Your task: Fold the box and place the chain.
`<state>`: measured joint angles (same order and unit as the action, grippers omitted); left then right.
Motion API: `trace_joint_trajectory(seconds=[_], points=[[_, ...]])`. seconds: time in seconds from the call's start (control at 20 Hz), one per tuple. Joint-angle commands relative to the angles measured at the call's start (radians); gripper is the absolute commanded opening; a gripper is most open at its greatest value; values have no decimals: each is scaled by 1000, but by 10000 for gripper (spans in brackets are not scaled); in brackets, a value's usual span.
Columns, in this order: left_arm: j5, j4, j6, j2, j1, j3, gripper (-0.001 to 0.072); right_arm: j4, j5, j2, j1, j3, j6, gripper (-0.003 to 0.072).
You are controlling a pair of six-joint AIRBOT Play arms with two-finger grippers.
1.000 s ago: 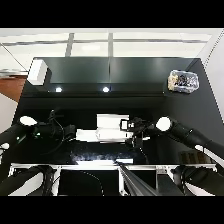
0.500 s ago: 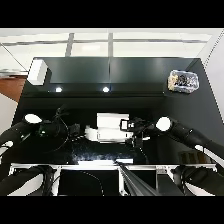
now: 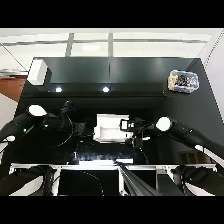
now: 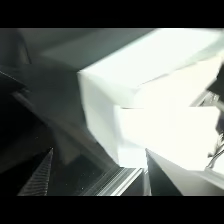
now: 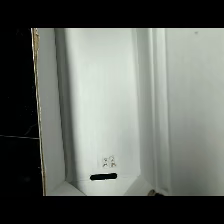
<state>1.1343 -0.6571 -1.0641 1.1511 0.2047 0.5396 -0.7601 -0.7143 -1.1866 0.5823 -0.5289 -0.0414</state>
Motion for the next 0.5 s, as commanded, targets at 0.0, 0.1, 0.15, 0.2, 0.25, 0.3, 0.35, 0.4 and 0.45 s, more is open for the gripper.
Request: trace_joint_trajectory(seconds=[0.0,0.1,0.15,0.2,0.25,0.3,0.35,0.4,0.45], points=[[-59,-127,-138,-1,106,71,709,0,-2,0,0,0,0,334],[-92,-180,-240,-1,150,82,709,0,-2,0,0,0,0,334],[-116,-183,-284,0,171,82,709,0,-2,0,0,0,0,334],[-143,-184,-314,0,193,82,709,0,-2,0,0,0,0,334],[-171,-184,-353,0,217,82,709,0,-2,0,0,0,0,334],[-193,-184,-378,0,238,82,709,0,-2,0,-1,0,0,334],[-212,-184,-392,0,259,82,709,0,-2,0,-1,0,0,334],[-226,-186,-409,0,274,82,709,0,-3,0,0,0,0,334],[-236,-198,-434,0,287,82,708,0,-3,0,0,0,0,334]])
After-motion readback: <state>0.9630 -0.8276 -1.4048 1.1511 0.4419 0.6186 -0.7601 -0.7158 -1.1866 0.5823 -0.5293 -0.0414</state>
